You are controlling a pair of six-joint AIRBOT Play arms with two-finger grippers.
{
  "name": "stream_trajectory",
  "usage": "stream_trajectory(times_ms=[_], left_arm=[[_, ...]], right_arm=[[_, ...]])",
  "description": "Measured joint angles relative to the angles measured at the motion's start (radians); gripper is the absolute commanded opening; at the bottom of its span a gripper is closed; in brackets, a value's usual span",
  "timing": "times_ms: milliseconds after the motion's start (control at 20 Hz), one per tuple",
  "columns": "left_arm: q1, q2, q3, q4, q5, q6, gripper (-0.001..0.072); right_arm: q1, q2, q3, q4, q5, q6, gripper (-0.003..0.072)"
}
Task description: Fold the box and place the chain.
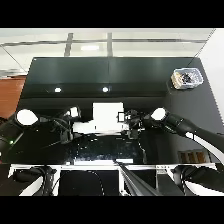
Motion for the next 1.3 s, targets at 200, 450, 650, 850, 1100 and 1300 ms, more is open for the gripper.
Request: stream_trajectory(times_ms=[200, 450, 650, 850, 1100, 1300], left_arm=[[-0.044, -0.086, -0.002, -0.061, 0.110, 0.079, 0.0706], [-0.114, -0.185, 0.031, -0.136, 0.160, 0.116, 0.0442], [-0.145, -0.211, 0.042, -0.168, 0.191, 0.135, 0.0218], [-0.154, -0.218, 0.045, -0.200, 0.194, 0.138, 0.0218], [-0.178, -0.246, 0.046, -0.304, 0.206, 0.155, 0.0219], [-0.209, -0.286, 0.046, -0.362, 0.232, 0.177, 0.0219]], right_arm=[[0.000, 0.000, 0.000, 0.000, 0.000, 0.000, 0.0461], [0.000, 0.000, 0.000, 0.000, 0.000, 0.000, 0.0461], [0.000, 0.000, 0.000, 0.000, 0.000, 0.000, 0.0461], [0.000, 0.000, 0.000, 0.000, 0.000, 0.000, 0.0461], [0.000, 0.000, 0.000, 0.000, 0.000, 0.000, 0.0461], [0.000, 0.000, 0.000, 0.000, 0.000, 0.000, 0.0461]])
